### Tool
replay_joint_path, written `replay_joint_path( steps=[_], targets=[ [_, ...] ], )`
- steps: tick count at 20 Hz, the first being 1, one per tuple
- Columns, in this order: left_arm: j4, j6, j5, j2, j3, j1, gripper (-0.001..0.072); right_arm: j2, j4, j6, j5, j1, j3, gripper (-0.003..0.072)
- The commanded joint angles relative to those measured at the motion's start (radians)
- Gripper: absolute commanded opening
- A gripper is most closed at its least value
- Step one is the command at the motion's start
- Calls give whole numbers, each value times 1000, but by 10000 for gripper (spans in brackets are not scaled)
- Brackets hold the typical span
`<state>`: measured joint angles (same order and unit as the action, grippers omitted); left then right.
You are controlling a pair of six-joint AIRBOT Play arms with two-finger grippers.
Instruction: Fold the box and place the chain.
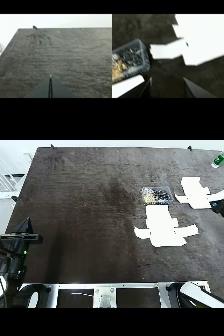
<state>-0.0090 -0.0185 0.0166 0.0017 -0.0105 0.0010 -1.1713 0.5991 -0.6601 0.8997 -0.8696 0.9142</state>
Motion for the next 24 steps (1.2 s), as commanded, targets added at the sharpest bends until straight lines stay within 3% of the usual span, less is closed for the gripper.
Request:
replay_joint_path(
  steps=[1,7,12,20,24],
  targets=[
    [0,0,0,0,0,0,20,-138,367,-203,323,-117,210,525],
    [0,0,0,0,0,0,20,-388,454,-183,546,-14,365,532],
    [0,0,0,0,0,0,20,-486,587,-178,555,93,375,555],
    [0,0,0,0,0,0,20,-525,473,-177,601,114,366,554],
    [0,0,0,0,0,0,20,-575,466,-172,624,153,349,519]
  ],
)
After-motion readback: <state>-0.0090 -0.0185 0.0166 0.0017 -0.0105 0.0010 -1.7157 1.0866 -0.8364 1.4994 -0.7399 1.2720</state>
